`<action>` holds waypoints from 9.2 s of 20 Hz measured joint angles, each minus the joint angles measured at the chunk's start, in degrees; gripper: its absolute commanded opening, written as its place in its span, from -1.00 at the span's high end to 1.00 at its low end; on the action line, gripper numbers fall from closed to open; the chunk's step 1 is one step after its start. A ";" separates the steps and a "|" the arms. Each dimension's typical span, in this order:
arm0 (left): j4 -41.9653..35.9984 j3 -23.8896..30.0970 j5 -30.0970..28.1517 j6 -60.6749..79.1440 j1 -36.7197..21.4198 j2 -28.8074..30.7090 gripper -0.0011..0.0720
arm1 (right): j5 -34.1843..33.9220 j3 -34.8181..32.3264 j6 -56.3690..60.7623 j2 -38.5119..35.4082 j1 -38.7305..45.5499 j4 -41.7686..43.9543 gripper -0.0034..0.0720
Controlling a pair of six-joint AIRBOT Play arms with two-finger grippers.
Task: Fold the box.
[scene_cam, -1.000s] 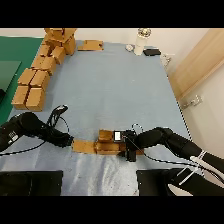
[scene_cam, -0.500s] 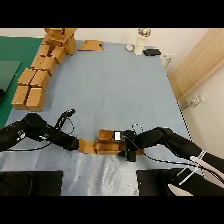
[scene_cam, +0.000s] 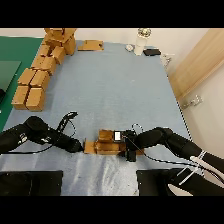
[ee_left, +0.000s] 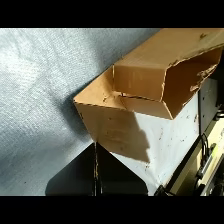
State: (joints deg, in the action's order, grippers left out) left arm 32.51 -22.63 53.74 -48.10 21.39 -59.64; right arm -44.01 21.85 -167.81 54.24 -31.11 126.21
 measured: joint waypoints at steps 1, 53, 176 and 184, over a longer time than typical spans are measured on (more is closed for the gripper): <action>-0.02 0.02 -0.07 0.07 0.00 0.00 0.95 | 0.00 0.00 0.00 0.00 0.00 0.00 -0.42; -2.29 -10.95 4.57 -7.72 4.72 -3.58 -0.11 | -0.02 0.02 0.00 0.00 0.00 -0.02 -0.42; -7.65 -8.04 -5.03 66.23 10.10 -8.00 -0.91 | 0.00 0.00 -0.02 0.00 0.00 -0.02 -0.42; -10.12 -7.89 -8.68 66.77 13.88 -10.16 -0.91 | 0.00 0.00 -0.02 0.00 0.00 -0.02 -0.42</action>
State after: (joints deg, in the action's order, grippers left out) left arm 22.39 -30.52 45.06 18.68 35.27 -69.80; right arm -44.01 21.85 -167.83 54.24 -31.11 126.19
